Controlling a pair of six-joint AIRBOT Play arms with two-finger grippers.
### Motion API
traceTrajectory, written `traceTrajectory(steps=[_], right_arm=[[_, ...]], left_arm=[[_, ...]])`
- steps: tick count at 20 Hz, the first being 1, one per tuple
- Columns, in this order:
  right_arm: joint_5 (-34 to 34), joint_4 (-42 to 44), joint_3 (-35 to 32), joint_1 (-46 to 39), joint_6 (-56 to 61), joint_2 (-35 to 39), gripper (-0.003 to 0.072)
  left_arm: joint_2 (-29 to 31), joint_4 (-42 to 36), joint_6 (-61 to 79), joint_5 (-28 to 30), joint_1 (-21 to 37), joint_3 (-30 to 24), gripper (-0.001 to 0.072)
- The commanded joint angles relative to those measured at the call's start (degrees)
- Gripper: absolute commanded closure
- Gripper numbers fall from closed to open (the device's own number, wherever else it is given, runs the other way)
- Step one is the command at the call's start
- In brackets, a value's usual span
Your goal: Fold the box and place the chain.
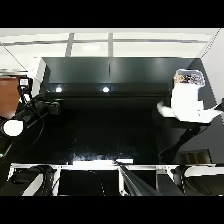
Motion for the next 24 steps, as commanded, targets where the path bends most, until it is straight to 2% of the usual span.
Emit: traceTrajectory(steps=[1, 5, 8, 12, 14, 16, 19, 22, 24], right_arm=[[12.24, 7.74, -0.13, 0.07, 0.48, 0.76, 0.0667], [11.74, 17.35, -7.04, 0.07, 1.33, 8.44, 0.0667], [8.24, 22.34, -16.17, 0.52, 0.63, 17.00, 0.0666], [1.99, 30.03, -30.69, 5.38, -2.21, 28.65, 0.0667], [-3.17, 30.45, -37.09, 10.69, -3.74, 33.14, 0.0666], [-9.35, 31.71, -42.88, 17.44, -3.76, 35.82, 0.0666], [-19.50, 38.73, -49.79, 29.07, -5.53, 37.11, 0.0666], [-28.30, 45.33, -53.35, 39.93, -10.05, 37.16, 0.0666], [-31.12, 45.86, -53.57, 45.00, -10.73, 37.16, 0.0666]], left_arm=[[-0.04, -0.04, 0.00, -0.11, 0.00, 0.00, 0.0000], [-0.04, -0.70, 0.00, -1.79, 0.00, 0.00, 0.0000], [-0.04, -1.29, -0.04, -7.02, 0.00, 0.00, 0.0000], [-0.07, -8.85, 0.00, -12.33, -0.02, 0.00, 0.0000], [-0.07, -11.74, 0.00, -12.76, -0.68, 0.00, 0.0000], [-0.07, -12.61, 0.00, -12.24, -3.74, 0.00, 0.0000], [-0.87, -16.39, -0.52, -9.22, -9.86, 0.00, 0.0000], [-4.94, -23.76, -0.44, -5.29, -14.32, 0.74, 0.0000], [-10.03, -25.24, -0.44, -7.80, -15.06, 3.45, 0.0000]])
